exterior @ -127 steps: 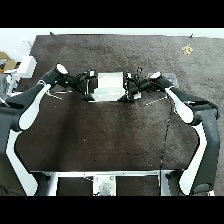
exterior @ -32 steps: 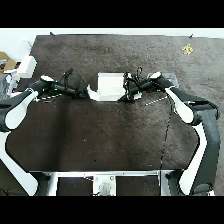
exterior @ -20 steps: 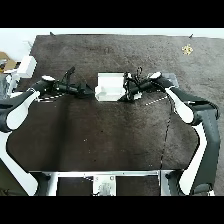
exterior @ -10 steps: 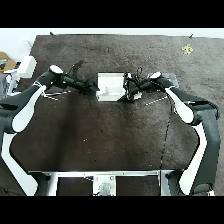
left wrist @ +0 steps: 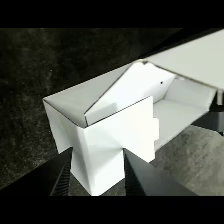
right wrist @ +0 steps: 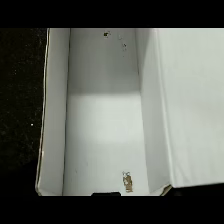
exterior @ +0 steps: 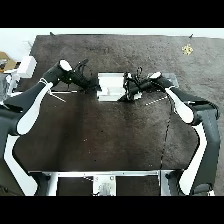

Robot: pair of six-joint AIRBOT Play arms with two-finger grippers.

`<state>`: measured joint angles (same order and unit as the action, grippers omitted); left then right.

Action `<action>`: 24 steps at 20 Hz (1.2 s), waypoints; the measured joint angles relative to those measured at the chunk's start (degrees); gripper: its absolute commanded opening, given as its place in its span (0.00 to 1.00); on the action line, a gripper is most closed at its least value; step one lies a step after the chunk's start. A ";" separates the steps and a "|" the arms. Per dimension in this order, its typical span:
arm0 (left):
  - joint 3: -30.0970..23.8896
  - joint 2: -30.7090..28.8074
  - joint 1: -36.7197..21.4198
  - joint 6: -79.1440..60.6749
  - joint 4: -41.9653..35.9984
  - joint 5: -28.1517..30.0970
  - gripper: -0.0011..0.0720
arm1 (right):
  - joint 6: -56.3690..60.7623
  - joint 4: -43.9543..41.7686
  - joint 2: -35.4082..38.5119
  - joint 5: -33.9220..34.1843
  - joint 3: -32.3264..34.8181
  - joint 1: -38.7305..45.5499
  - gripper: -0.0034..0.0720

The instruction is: Fold the box and place the chain.

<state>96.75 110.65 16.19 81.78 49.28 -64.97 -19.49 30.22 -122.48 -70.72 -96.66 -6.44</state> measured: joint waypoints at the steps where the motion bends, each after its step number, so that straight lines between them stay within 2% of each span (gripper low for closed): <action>1: 0.44 0.00 0.50 1.40 1.64 0.02 0.49 | 0.00 0.00 0.00 0.00 -0.02 0.00 0.62; 8: 5.95 1.75 4.83 12.52 13.77 -1.07 0.49 | 0.00 -0.02 0.00 0.00 0.00 0.00 0.62; 9: 7.21 2.43 5.60 14.16 15.61 -1.73 0.48 | 0.00 0.00 0.00 0.00 0.00 0.00 0.62; 10: 8.44 3.08 6.29 15.63 17.31 -2.43 0.43 | 0.00 0.00 0.00 0.00 -0.02 0.00 0.62; 15: 14.47 5.81 10.08 23.12 28.37 -6.75 0.42 | 0.02 -0.02 0.00 0.00 0.00 0.00 0.62; 19: 16.50 6.67 12.59 28.00 37.59 -8.39 0.42 | 0.04 -0.04 -0.02 0.00 0.00 0.00 0.62; 24: 17.38 7.85 14.53 31.93 43.69 -8.37 0.42 | 0.04 -0.04 -0.02 0.00 0.00 -0.02 0.62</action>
<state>114.13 118.50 30.72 113.71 92.97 -73.34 -19.44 30.17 -122.50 -70.72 -96.66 -6.46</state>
